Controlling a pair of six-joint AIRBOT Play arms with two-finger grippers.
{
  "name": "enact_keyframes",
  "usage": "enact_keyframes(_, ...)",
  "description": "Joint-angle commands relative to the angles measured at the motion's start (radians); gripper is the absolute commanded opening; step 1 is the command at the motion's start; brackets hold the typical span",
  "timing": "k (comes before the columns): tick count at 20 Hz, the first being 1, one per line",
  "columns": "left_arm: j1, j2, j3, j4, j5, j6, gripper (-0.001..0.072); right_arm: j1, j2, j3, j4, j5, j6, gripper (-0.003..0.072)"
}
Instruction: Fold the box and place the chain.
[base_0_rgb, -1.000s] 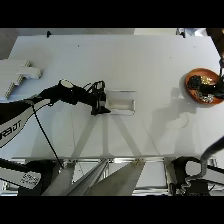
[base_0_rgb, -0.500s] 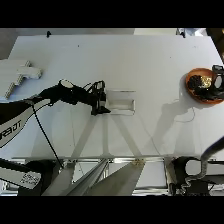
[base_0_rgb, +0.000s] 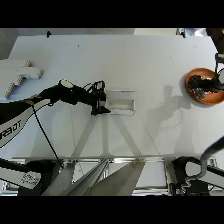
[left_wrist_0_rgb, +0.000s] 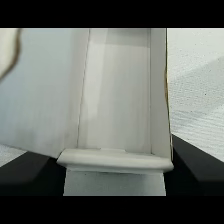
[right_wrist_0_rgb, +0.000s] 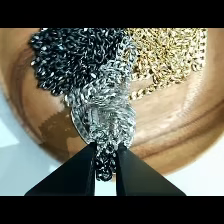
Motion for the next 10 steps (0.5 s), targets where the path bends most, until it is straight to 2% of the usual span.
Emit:
enact_keyframes(1, 0.000, 0.001, 0.000, 0.000, 0.000, 0.000, 0.0456, 0.089, 0.123, 0.001, 0.001, 0.134, -0.039, 0.0013)
enact_keyframes(6, 0.000, 0.001, 0.000, 0.000, 0.000, 0.000, 0.0456, 0.266, 0.181, 0.001, 0.010, 0.304, -0.039, 0.0013)
enact_keyframes(10, 0.000, 0.001, 0.000, 0.000, 0.000, 0.000, 0.0456, 0.391, 0.194, 0.000, 0.119, 0.344, -0.038, 0.0013)
